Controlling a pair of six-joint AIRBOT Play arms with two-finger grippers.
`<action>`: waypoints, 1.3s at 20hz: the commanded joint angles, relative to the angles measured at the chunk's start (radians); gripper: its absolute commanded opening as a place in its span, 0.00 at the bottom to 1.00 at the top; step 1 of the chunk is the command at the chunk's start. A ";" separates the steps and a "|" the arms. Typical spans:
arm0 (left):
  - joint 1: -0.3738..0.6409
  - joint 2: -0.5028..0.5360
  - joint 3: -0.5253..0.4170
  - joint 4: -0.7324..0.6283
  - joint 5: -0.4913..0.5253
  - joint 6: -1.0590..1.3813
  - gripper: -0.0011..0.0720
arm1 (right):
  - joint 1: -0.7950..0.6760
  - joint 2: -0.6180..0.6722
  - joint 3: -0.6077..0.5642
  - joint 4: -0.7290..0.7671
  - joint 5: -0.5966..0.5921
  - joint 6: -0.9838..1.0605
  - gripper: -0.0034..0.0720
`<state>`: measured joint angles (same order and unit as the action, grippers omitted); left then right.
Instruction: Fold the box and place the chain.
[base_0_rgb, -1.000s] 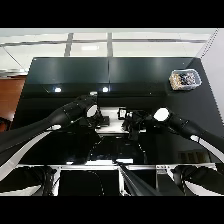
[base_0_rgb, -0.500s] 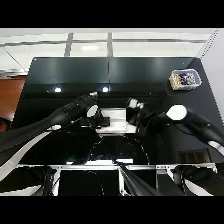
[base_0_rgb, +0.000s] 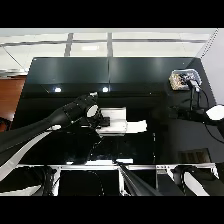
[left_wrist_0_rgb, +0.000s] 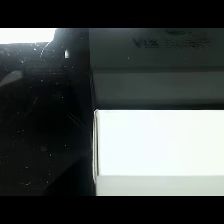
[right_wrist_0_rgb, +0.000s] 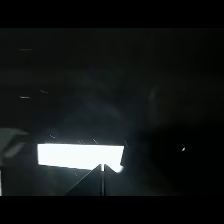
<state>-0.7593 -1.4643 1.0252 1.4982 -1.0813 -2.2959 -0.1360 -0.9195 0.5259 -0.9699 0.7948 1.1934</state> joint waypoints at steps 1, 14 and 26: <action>0.000 0.000 0.000 0.000 -0.001 -0.001 0.05 | -0.085 -0.087 -0.069 0.238 0.115 -0.055 0.05; 0.000 0.000 0.000 0.000 0.000 -0.001 0.05 | 0.146 -0.375 -0.069 0.507 0.224 -0.294 0.06; 0.000 0.000 0.000 0.000 0.000 -0.001 0.05 | 0.341 -0.382 0.151 0.507 0.338 -0.281 0.66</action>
<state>-0.7597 -1.4643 1.0252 1.4986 -1.0821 -2.2959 0.1730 -1.3010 0.6464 -0.4633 1.1179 0.8898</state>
